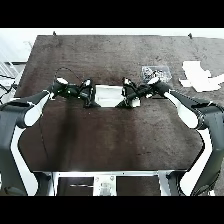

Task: Fold the box and place the chain.

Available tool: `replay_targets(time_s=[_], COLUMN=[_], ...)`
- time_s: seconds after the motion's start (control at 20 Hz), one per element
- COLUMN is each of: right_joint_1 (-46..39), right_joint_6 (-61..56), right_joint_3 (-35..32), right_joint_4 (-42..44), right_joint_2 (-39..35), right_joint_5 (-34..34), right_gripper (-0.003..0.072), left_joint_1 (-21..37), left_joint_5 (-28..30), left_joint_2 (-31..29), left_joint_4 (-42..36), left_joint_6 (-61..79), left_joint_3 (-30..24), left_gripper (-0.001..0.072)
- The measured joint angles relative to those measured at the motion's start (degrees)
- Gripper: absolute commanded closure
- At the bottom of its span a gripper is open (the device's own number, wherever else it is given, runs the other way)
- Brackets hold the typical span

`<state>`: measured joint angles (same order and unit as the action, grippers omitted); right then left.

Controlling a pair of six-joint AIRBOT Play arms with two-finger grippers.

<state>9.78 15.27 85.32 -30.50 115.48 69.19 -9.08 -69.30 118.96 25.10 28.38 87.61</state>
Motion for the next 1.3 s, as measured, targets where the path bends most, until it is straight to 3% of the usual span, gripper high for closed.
replay_targets(time_s=[0.85,0.95,1.3], right_joint_1=[0.07,0.2,-0.61], right_joint_6=[0.0,0.02,0.31], right_joint_3=[0.0,0.0,-0.02], right_joint_4=[0.04,0.13,-2.14], right_joint_2=[0.0,0.0,-0.63], right_joint_5=[-0.09,-0.09,-0.07], right_gripper=[0.0103,-0.0034,-0.0034], left_joint_1=[-0.02,-0.02,-0.02], left_joint_5=[-0.2,-0.24,-0.33], left_joint_2=[0.0,0.0,0.0], left_joint_4=[0.11,0.15,0.24], left_joint_6=[-0.02,0.02,0.04], left_joint_3=[0.0,0.0,0.0], left_gripper=[0.0182,0.0182,0.0181])
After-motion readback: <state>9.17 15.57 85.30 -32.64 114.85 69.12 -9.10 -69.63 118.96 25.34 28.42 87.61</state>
